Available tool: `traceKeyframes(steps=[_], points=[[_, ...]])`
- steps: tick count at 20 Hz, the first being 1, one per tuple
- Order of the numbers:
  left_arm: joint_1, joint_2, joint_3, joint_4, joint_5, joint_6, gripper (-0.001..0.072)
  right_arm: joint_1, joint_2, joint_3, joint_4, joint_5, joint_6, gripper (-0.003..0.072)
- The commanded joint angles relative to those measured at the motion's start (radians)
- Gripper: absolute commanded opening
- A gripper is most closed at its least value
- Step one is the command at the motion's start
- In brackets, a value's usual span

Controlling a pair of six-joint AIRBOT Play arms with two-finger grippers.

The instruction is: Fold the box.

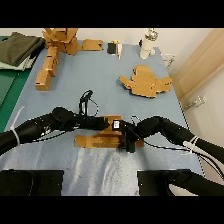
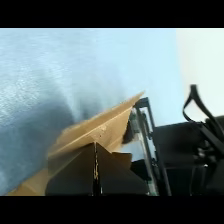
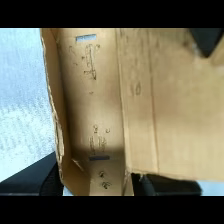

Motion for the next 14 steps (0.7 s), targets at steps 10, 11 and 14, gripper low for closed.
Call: traceKeyframes(steps=[10,11,14], points=[[0.002,-0.094,0.026,0.239,-0.023,-0.142,0.0006,0.001,-0.001,0.000,0.008,0.000,0.000,0.0521],[0.002,-0.095,0.035,0.260,-0.022,-0.142,0.0006,0.001,-0.001,0.000,0.008,0.004,0.000,0.0521],[0.002,-0.119,0.063,0.328,-0.051,-0.187,0.0006,0.001,-0.001,-0.001,0.008,0.008,0.000,0.0521]])
